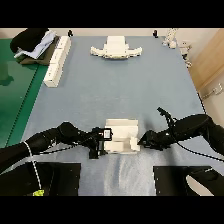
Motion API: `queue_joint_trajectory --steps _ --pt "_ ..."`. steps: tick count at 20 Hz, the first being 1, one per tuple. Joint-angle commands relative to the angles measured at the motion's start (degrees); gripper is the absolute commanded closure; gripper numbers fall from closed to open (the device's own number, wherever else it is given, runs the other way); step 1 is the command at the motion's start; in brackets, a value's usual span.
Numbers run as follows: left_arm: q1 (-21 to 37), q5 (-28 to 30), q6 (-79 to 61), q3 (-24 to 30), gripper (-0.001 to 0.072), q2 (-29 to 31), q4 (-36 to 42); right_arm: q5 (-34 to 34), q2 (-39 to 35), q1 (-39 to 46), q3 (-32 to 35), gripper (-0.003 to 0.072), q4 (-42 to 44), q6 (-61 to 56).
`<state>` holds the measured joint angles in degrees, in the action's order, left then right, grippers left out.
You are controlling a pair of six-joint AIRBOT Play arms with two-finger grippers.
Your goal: Fold the box.
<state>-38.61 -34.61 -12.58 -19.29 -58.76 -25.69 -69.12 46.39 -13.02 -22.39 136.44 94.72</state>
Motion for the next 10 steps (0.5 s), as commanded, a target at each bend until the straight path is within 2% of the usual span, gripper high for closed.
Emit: queue_joint_trajectory --steps 1,6,10 --pt "0.00 0.00 0.00 0.00 0.0309 0.04 0.00 7.23 -0.02 -5.55 -0.26 0.0204 -0.22 -1.42" --pt "0.00 0.00 0.00 0.00 0.0309 0.02 0.00 13.88 0.04 -12.04 -0.37 0.0213 -5.99 -11.52" --pt "0.00 0.00 0.00 0.00 0.0309 0.04 0.00 14.47 0.22 -19.69 -4.63 0.0223 -22.08 -26.51"
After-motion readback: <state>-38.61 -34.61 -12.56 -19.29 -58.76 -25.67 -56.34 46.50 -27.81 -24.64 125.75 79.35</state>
